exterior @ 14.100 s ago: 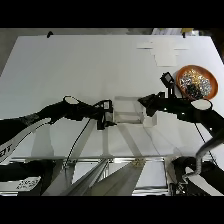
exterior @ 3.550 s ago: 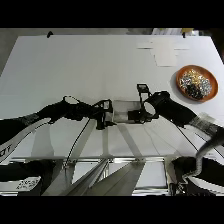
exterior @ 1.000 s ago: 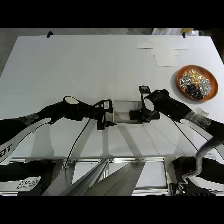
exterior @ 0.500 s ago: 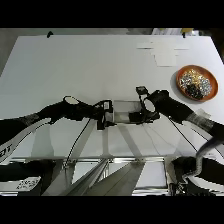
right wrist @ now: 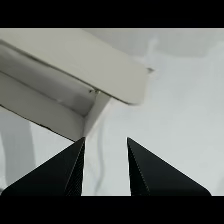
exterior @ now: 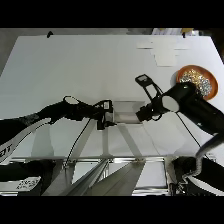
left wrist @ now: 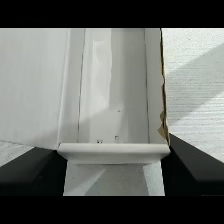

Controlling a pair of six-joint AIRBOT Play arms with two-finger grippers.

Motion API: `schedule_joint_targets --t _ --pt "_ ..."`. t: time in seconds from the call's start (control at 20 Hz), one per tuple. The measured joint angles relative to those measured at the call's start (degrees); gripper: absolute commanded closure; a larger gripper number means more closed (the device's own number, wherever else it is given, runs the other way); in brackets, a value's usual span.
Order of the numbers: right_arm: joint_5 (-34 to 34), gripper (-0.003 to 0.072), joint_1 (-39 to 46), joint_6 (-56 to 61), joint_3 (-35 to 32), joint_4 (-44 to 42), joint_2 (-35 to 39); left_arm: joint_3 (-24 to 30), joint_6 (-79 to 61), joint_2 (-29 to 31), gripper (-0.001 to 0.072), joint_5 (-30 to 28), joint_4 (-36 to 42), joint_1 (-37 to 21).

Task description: Fold the box and place the chain.

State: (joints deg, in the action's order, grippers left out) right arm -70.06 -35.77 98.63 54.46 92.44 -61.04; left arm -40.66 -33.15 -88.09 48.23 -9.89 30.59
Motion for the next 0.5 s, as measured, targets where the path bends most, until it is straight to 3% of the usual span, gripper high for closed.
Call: schedule_joint_targets --t 0.2,0.5 --pt "0.96 0.0398 4.98 -2.21 6.05 8.76 3.56 0.0 0.02 0.0 0.0501 0.0 0.0 0.0" --pt "5.27 0.0397 28.39 -5.92 8.68 11.45 -0.94 0.0 0.04 0.0 0.0501 0.0 0.0 0.0"
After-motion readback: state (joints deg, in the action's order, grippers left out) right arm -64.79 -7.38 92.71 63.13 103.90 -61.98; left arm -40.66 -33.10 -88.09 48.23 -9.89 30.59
